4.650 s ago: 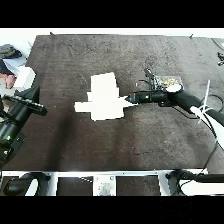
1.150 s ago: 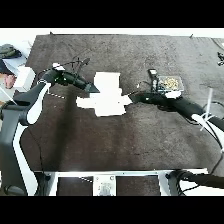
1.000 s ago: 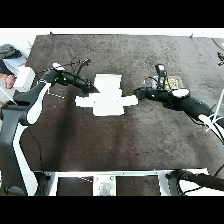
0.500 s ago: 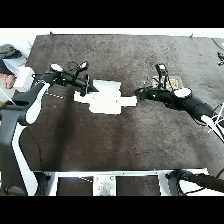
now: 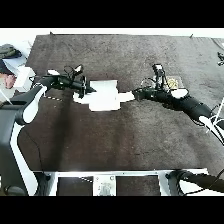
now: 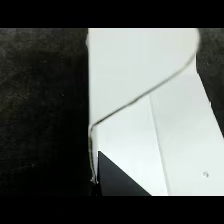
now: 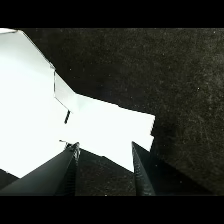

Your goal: Fold the box and place the chain.

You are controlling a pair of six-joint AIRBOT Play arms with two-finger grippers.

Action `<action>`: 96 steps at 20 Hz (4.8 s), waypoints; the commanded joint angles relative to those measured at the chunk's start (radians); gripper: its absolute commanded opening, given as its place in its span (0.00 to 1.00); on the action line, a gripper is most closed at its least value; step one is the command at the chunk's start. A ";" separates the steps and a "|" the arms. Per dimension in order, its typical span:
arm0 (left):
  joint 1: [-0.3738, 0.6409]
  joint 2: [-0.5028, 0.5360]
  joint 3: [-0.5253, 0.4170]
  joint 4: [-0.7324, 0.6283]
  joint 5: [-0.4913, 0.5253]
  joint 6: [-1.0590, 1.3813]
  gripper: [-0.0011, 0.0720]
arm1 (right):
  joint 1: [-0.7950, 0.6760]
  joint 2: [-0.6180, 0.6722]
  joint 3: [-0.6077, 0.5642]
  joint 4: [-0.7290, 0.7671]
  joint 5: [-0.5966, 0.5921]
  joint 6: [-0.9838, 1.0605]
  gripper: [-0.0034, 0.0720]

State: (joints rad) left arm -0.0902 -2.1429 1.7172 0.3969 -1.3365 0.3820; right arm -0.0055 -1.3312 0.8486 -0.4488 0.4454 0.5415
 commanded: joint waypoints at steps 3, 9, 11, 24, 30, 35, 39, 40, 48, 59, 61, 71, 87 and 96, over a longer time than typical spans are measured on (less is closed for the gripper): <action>-0.024 -0.002 -0.008 0.082 0.030 0.011 0.02 | 0.002 0.001 0.000 -0.002 -0.006 0.000 0.55; -0.025 -0.001 -0.008 0.080 0.035 0.011 0.03 | 0.002 0.001 0.000 -0.072 0.033 -0.029 0.55; -0.025 -0.001 -0.008 0.080 0.032 0.011 0.03 | 0.006 0.001 0.000 -0.072 0.079 -0.100 0.55; -0.025 -0.001 -0.008 0.072 0.039 0.011 0.03 | 0.200 -0.095 0.003 -0.071 0.233 -0.683 0.74; -0.025 -0.001 -0.008 0.070 0.039 0.011 0.03 | 0.208 -0.155 0.018 -0.068 0.217 -0.805 0.83; -0.025 -0.001 -0.008 0.070 0.039 0.011 0.03 | 0.223 -0.216 0.062 -0.102 0.161 -0.811 0.83; -0.025 -0.001 -0.008 0.069 0.039 0.011 0.03 | 0.245 -0.221 0.066 -0.116 0.040 -0.812 0.83; -0.025 -0.001 -0.008 0.069 0.039 0.011 0.03 | 0.244 -0.221 0.066 -0.117 0.023 -0.812 0.83; -0.025 -0.001 -0.008 0.067 0.039 0.011 0.03 | 0.244 -0.162 0.093 -0.116 -0.065 -0.811 0.82; -0.025 -0.001 -0.008 0.067 0.039 0.011 0.03 | 0.160 -0.223 0.192 -0.116 0.043 -0.834 0.84; -0.025 -0.001 -0.008 0.067 0.039 0.011 0.03 | 0.146 -0.224 0.193 -0.116 0.068 -0.838 0.84; -0.025 -0.001 -0.008 0.066 0.036 0.011 0.03 | 0.107 -0.362 0.373 -0.104 0.248 -0.833 0.84; -0.025 -0.001 -0.008 0.066 0.036 0.011 0.03 | 0.092 -0.383 0.476 -0.325 0.319 -0.604 0.84; -0.025 -0.001 -0.008 0.066 0.035 0.011 0.03 | 0.091 -0.416 0.473 -0.174 0.330 -0.748 0.84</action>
State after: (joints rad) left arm -0.1162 -2.1441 1.7092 0.4629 -1.3010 0.3931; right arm 0.0868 -1.7302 1.3216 -0.6933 0.7647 -0.1490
